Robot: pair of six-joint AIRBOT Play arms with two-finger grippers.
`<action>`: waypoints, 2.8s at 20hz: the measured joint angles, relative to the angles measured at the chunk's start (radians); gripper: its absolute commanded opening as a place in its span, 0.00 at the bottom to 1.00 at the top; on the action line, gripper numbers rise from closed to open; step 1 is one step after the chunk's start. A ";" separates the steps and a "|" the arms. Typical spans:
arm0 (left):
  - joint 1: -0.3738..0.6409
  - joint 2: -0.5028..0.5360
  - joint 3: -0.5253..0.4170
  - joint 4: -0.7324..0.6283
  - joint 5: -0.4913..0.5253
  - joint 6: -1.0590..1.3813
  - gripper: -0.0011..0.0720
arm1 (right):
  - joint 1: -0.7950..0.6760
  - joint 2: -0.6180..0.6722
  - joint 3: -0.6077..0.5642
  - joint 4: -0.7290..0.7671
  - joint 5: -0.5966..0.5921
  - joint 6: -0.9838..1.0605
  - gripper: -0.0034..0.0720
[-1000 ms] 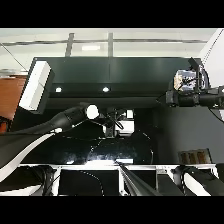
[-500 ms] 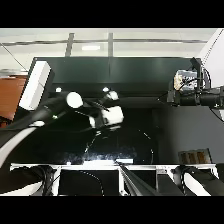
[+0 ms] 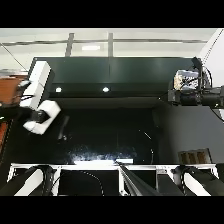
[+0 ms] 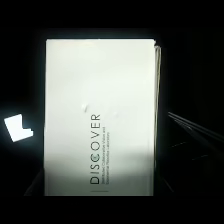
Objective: Fold the box and place the chain.
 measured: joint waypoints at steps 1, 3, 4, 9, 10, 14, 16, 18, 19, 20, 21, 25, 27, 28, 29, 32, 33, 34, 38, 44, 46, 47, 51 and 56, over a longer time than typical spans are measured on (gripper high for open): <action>0.072 0.010 -0.003 0.018 -0.004 0.001 0.39 | 0.000 0.000 0.000 0.000 -0.002 0.000 0.10; 0.201 0.024 -0.002 0.062 -0.010 0.017 0.39 | 0.000 0.000 0.000 -0.005 -0.007 0.000 0.10; 0.249 0.028 0.002 0.085 -0.008 0.025 0.39 | 0.000 0.000 0.000 -0.005 -0.008 0.000 0.10; 0.385 0.011 0.012 0.026 0.106 0.232 0.40 | 0.000 0.000 0.000 -0.006 -0.010 0.000 0.10; 0.395 -0.008 0.013 -0.022 0.134 0.284 0.42 | 0.000 0.000 0.000 -0.006 -0.011 0.000 0.10; 0.396 -0.110 0.018 -0.125 0.203 0.388 0.48 | 0.000 0.000 0.000 -0.006 -0.011 0.008 0.10; 0.388 -0.154 0.019 -0.149 0.219 0.410 0.99 | 0.000 0.000 0.000 -0.005 -0.011 0.018 0.10; 0.378 -0.179 0.020 -0.168 0.240 0.419 0.99 | 0.000 0.000 0.000 -0.005 -0.011 0.024 0.10; 0.374 -0.183 0.024 -0.170 0.251 0.425 0.99 | 0.000 0.000 0.000 -0.004 -0.011 0.026 0.10; 0.372 -0.179 0.033 -0.173 0.261 0.425 0.99 | 0.000 0.000 0.000 -0.003 -0.011 0.027 0.10; 0.370 -0.169 0.045 -0.174 0.263 0.425 0.99 | 0.000 0.000 0.000 -0.003 -0.010 0.027 0.10; 0.346 -0.085 0.124 -0.250 0.252 0.401 0.82 | 0.000 0.000 0.000 -0.003 -0.010 0.030 0.10; 0.306 -0.037 0.163 -0.358 0.225 0.381 0.05 | 0.000 0.003 0.000 -0.005 -0.005 0.029 0.10; 0.278 -0.014 0.177 -0.415 0.210 0.367 0.05 | 0.000 0.013 0.000 -0.011 0.003 0.028 0.10; 0.241 0.010 0.188 -0.466 0.188 0.351 0.05 | 0.000 0.031 0.000 -0.029 0.008 0.027 0.10; 0.096 0.096 0.172 -0.546 0.132 0.252 0.05 | 0.000 0.159 -0.027 -0.143 0.008 0.026 0.10; 0.040 0.135 0.144 -0.547 0.129 0.225 0.05 | 0.000 0.220 -0.056 -0.190 -0.009 0.027 0.10; -0.022 0.182 0.101 -0.544 0.145 0.193 0.05 | 0.000 0.289 -0.099 -0.239 -0.040 0.033 0.10; -0.193 0.351 -0.086 -0.463 0.270 0.077 0.05 | 0.000 0.471 -0.264 -0.348 -0.163 0.061 0.10; -0.239 0.435 -0.171 -0.411 0.344 0.019 0.06 | 0.000 0.533 -0.330 -0.388 -0.195 0.072 0.10; -0.242 0.441 -0.177 -0.407 0.358 0.014 0.06 | 0.000 0.538 -0.335 -0.392 -0.197 0.075 0.10; -0.243 0.442 -0.179 -0.405 0.360 0.011 0.06 | 0.000 0.540 -0.336 -0.393 -0.198 0.075 0.10; -0.245 0.446 -0.183 -0.402 0.366 0.010 0.06 | 0.000 0.542 -0.340 -0.396 -0.200 0.075 0.10; -0.245 0.447 -0.184 -0.400 0.367 0.008 0.06 | 0.000 0.543 -0.340 -0.396 -0.200 0.075 0.10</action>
